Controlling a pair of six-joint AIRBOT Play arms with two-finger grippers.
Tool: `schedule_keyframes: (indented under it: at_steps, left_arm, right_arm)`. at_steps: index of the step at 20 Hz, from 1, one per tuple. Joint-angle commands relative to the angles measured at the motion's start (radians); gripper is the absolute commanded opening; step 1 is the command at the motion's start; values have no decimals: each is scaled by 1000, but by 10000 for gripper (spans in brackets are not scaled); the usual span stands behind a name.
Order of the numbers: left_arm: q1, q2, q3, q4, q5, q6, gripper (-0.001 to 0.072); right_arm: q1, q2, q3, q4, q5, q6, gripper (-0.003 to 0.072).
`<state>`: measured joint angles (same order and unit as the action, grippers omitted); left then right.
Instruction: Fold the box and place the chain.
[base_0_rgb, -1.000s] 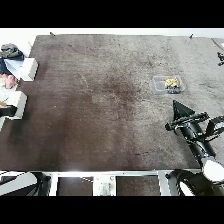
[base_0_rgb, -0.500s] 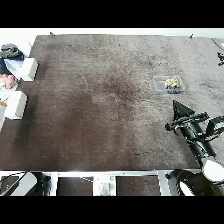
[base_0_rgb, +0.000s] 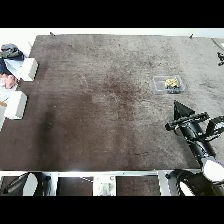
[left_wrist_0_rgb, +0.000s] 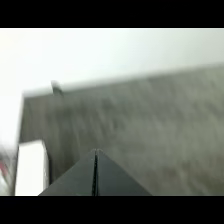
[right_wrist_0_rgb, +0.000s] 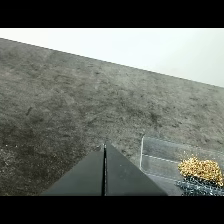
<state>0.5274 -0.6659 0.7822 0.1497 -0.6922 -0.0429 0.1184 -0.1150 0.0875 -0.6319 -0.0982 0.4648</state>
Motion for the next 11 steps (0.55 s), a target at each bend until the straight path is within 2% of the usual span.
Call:
schedule_keyframes:
  at_steps: [1,4,6,11]
  left_arm:
    - [-177,206,-95,-23,315,37,4]
    - [-294,400,-271,-23,490,36,4]
    - [-335,487,-389,-19,533,47,4]
    - [-391,498,-556,-21,534,10,4]
  right_arm:
    - [1,0,0,0,0,0,-11]
    - [1,0,0,0,0,0,-11]
    - [1,0,0,0,0,0,-11]
    - [1,0,0,0,0,0,-11]
